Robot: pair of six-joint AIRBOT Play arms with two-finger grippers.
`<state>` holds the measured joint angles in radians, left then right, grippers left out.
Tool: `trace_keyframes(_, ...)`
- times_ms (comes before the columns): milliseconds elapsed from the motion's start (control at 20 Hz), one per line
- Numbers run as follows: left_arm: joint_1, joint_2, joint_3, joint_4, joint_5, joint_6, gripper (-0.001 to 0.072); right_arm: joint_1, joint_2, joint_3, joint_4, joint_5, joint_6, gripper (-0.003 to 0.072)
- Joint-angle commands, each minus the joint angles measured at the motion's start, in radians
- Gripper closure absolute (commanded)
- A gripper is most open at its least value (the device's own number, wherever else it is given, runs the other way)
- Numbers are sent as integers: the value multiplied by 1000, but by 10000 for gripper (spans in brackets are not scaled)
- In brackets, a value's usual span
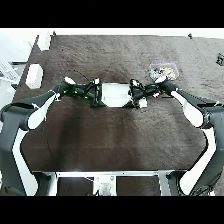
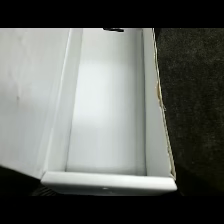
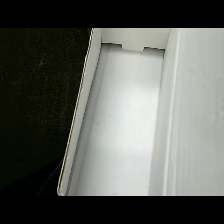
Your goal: Fold the box and place the chain.
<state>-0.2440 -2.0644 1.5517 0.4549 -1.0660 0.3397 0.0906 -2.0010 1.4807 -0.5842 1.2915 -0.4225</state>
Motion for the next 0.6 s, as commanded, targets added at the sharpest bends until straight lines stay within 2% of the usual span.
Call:
trace_keyframes(0,1,-1,0,0,3,1,361,1,0,0,0,0,0,94)
trace_keyframes(150,1,-1,0,0,3,1,361,0,0,0,0,0,0,91)
trace_keyframes(250,1,-1,0,0,3,1,361,-9,5,0,-29,0,1,-7)
trace_keyframes(550,1,-1,0,-2,3,1,361,-84,53,2,-97,-1,11,-7)
